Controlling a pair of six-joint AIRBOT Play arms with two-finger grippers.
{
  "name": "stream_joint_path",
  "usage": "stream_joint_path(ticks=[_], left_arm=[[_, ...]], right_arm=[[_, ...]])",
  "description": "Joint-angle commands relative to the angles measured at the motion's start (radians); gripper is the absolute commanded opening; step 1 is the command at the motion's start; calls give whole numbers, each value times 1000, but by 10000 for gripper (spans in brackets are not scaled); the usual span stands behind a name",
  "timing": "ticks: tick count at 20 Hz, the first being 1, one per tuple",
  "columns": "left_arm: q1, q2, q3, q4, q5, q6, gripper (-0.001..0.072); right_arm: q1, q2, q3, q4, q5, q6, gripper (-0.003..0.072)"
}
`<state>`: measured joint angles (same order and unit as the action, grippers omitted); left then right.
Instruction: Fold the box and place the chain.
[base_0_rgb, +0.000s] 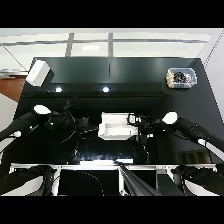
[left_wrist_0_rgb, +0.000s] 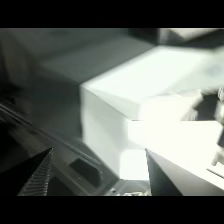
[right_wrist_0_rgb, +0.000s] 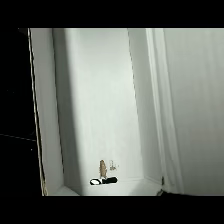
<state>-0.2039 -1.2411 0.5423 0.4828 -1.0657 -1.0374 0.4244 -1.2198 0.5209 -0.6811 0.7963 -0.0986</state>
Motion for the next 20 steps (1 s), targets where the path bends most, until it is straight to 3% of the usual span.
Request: stream_joint_path(ticks=[1,5,11,20], left_arm=[[-55,32,44,32,13,-67,703],[-174,37,45,117,108,-206,702],[-353,37,45,175,357,-376,702],[-378,37,45,180,377,-418,688]], right_arm=[[0,0,0,0,-4,0,525],[0,0,0,0,-9,0,525],[0,0,0,0,-12,0,525],[0,0,0,0,-13,0,525]])
